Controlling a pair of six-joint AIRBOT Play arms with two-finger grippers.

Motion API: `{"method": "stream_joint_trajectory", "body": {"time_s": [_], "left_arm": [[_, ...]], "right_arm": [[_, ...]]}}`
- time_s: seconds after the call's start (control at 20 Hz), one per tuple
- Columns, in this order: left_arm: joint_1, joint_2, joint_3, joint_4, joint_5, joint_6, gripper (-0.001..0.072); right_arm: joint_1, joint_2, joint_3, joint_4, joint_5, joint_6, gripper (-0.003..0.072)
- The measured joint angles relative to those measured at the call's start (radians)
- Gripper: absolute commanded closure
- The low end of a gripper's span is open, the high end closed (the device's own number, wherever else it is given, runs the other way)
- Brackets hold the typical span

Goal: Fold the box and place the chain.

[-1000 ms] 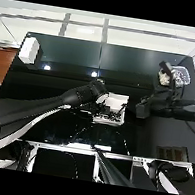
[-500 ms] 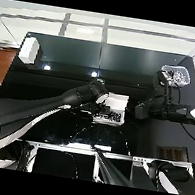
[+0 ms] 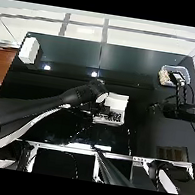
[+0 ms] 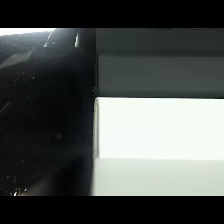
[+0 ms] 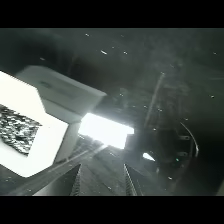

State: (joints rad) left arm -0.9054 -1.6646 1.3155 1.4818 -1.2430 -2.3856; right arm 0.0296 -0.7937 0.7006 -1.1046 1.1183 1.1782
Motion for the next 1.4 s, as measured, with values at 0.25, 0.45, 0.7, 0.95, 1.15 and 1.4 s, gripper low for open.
{"method": "stream_joint_trajectory", "body": {"time_s": [0.25,0.45,0.7,0.95,1.15,1.4], "left_arm": [[0.005,0.095,0.000,0.032,-0.011,0.025,0.0305],[0.000,0.243,-0.030,0.129,-0.042,0.083,0.0305],[0.069,0.452,-0.247,0.223,-0.068,0.136,0.0305],[0.285,0.550,-0.580,-0.178,0.217,0.425,0.0306],[0.444,0.565,-0.713,-0.628,0.319,1.052,0.0301],[0.533,0.546,-0.755,-0.861,0.275,1.728,-0.0003]], "right_arm": [[-0.007,0.000,-0.008,-0.018,-0.011,-0.013,0.0370],[-0.008,0.000,-0.010,-0.021,-0.018,-0.015,0.0370],[-0.008,0.000,-0.010,-0.023,-0.021,-0.016,0.0371],[-0.008,0.000,-0.010,-0.023,-0.022,-0.016,0.0371],[-0.008,0.000,-0.010,-0.023,-0.015,-0.016,0.0371],[-0.008,0.000,-0.010,-0.021,-0.009,-0.016,0.0371]]}}
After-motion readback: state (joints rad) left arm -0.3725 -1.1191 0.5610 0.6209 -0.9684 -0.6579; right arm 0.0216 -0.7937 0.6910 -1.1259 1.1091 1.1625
